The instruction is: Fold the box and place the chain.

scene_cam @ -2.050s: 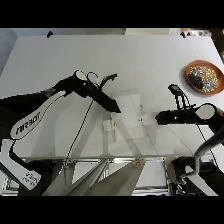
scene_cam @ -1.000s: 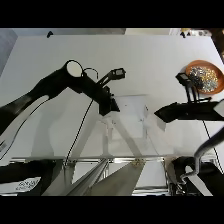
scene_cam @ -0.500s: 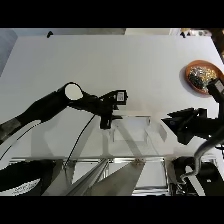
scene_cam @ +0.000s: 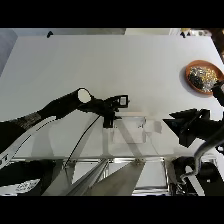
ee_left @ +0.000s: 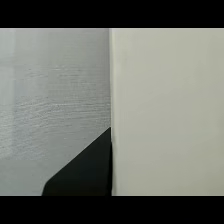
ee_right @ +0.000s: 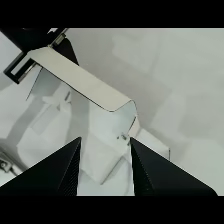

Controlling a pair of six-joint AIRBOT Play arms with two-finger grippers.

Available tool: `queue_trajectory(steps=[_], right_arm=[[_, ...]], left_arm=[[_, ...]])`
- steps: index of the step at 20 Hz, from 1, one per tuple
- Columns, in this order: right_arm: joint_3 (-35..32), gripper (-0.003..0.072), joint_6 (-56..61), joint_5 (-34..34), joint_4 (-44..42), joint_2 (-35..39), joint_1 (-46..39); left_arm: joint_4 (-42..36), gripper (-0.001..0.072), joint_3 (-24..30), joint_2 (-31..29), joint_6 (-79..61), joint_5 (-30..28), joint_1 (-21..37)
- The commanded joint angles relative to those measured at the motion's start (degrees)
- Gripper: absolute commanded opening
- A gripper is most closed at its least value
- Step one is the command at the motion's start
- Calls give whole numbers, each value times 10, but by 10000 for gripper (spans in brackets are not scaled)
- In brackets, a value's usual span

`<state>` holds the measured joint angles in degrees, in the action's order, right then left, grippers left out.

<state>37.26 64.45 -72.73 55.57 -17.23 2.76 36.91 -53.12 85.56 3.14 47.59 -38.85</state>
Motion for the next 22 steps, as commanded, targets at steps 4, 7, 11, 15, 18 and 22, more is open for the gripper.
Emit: queue_trajectory(steps=[4,7,11,15,18,22], right_arm=[[0,338,-5,3,2,1,0],[0,338,-4,3,4,1,0],[0,338,-4,3,25,1,0],[0,338,-4,3,27,1,0],[0,338,-4,3,27,1,0],[0,338,-4,3,27,1,0]], left_arm=[[0,7,0,7,-4,-35,0],[0,6,0,9,-7,-35,0],[0,4,0,28,-18,-32,0],[0,4,0,30,-18,-27,0],[0,5,0,30,-19,-26,0],[-4,3,0,30,-99,-8,-1]])
